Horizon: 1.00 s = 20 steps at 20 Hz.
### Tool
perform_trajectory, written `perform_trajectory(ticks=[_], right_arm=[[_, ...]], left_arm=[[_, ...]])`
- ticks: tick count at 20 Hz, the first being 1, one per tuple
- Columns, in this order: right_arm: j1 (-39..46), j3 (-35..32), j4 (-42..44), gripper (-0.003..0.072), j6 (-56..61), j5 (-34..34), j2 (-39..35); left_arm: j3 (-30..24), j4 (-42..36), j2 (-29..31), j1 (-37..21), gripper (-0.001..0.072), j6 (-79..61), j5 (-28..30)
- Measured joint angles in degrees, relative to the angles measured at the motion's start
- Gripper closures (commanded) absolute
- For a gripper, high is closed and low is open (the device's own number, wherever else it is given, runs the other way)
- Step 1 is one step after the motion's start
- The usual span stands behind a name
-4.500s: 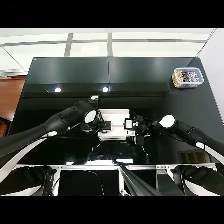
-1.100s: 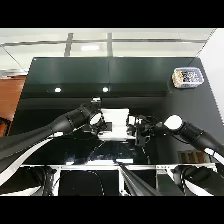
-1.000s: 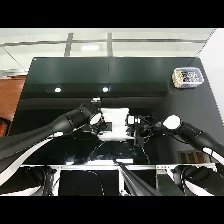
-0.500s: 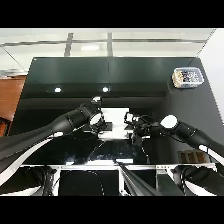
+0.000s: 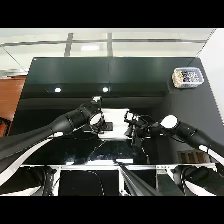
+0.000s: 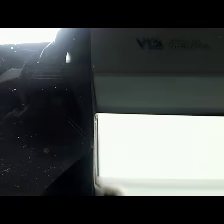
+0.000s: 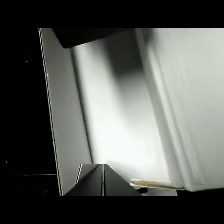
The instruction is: Fold the box and place the chain.
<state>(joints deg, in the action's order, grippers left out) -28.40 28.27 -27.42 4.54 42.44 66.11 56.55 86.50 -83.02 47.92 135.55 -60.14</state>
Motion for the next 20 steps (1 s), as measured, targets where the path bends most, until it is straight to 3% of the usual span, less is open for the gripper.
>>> perform_trajectory(ticks=[4, 8, 13, 16, 20], right_arm=[[6.3, 3.0, -8.7, 0.0668, 18.4, 7.0, -4.6], [23.9, 4.1, -18.1, 0.0668, 39.5, 16.1, -9.2], [43.7, -4.2, -13.4, 0.0668, 51.9, 18.0, -8.8], [44.1, -8.2, -8.1, 0.0669, 52.1, 19.0, -5.3], [35.5, -9.8, 1.2, 0.0668, 47.9, 17.4, 0.4]], left_arm=[[0.0, 0.0, 0.0, 0.0, 0.0683, 0.0, 0.0], [0.0, 0.0, 0.0, 0.0, 0.0683, 0.0, 0.0], [0.0, -0.1, 0.0, 0.0, 0.0683, -0.1, -0.1], [0.0, -0.1, 0.0, 0.0, 0.0683, -0.1, -0.2], [0.0, -0.2, 0.0, 0.0, 0.0683, -0.1, -0.3]])
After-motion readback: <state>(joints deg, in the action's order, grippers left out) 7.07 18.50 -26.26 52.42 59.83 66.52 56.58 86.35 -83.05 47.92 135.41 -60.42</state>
